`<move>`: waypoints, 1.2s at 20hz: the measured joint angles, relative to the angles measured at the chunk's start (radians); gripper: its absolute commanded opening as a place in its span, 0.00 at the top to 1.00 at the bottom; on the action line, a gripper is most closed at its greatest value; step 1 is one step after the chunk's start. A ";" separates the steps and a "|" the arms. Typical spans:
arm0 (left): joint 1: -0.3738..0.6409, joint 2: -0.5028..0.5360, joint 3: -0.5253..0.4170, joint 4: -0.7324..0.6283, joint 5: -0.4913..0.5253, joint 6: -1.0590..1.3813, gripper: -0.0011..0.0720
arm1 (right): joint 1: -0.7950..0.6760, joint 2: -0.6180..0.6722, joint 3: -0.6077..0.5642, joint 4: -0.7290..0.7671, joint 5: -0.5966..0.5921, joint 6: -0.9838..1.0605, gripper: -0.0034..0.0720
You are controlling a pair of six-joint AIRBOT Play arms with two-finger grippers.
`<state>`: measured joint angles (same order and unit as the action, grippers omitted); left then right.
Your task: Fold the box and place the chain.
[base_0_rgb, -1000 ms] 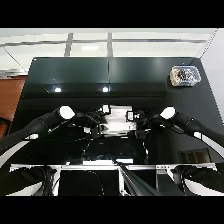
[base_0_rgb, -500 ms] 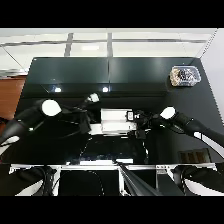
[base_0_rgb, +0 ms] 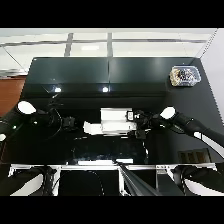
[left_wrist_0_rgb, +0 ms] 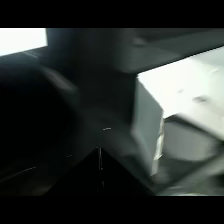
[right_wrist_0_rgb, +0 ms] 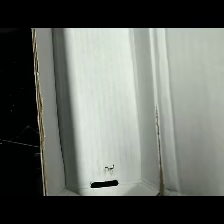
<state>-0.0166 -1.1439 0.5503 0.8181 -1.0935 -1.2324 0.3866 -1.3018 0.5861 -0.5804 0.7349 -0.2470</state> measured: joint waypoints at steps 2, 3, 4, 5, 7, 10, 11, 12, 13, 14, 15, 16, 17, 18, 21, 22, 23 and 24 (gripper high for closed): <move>0.011 -0.062 -0.023 -0.092 0.004 0.014 0.95 | 0.000 0.000 0.000 0.000 0.000 0.000 0.73; 0.003 -0.093 -0.025 -0.130 0.014 0.021 0.95 | 0.000 0.000 0.000 0.000 0.000 0.000 0.73; -0.010 -0.121 -0.024 -0.148 0.025 0.024 0.95 | 0.000 0.000 0.000 0.000 0.000 0.000 0.73; -0.029 -0.146 -0.019 -0.166 0.037 0.027 0.95 | 0.000 0.000 0.000 0.000 0.000 0.000 0.73; -0.071 -0.182 -0.006 -0.187 0.059 0.034 0.95 | 0.000 0.000 0.000 0.000 0.000 0.000 0.73; -0.119 -0.209 0.019 -0.229 0.052 0.128 0.92 | 0.000 0.000 0.000 0.000 0.000 0.000 0.73; -0.124 -0.212 0.027 -0.248 0.032 0.165 0.70 | 0.000 0.000 0.000 0.000 0.000 0.000 0.73; -0.126 -0.216 0.038 -0.269 0.018 0.196 0.31 | 0.000 0.000 0.000 0.000 0.000 0.000 0.73; -0.127 -0.218 0.048 -0.286 0.000 0.218 0.11 | 0.000 0.000 0.000 0.000 0.000 0.000 0.73; -0.128 -0.220 0.060 -0.303 -0.018 0.235 0.11 | 0.000 0.000 0.000 0.000 0.000 0.000 0.73; -0.129 -0.221 0.070 -0.315 -0.035 0.247 0.11 | 0.000 0.000 0.000 0.000 0.000 0.000 0.73; -0.134 -0.222 0.080 -0.326 -0.048 0.254 0.12 | 0.000 0.000 0.000 0.000 0.000 0.000 0.73; -0.142 -0.223 0.089 -0.334 -0.056 0.255 0.14 | 0.000 0.000 0.000 0.000 0.000 0.000 0.73; -0.155 -0.223 0.097 -0.340 -0.066 0.253 0.14 | 0.000 0.000 0.000 0.000 0.000 0.000 0.73; -0.217 -0.224 0.133 -0.333 -0.057 0.238 0.38 | 0.000 0.000 0.000 0.000 0.000 0.000 0.73; -0.241 -0.224 0.151 -0.315 -0.051 0.222 0.38 | 0.000 0.000 0.000 0.000 0.000 0.000 0.73; -0.263 -0.224 0.171 -0.289 -0.045 0.194 0.38 | 0.000 0.000 0.000 0.000 0.000 0.000 0.73; -0.288 -0.224 0.196 -0.255 -0.041 0.152 0.38 | 0.000 0.000 0.000 0.000 0.000 0.000 0.73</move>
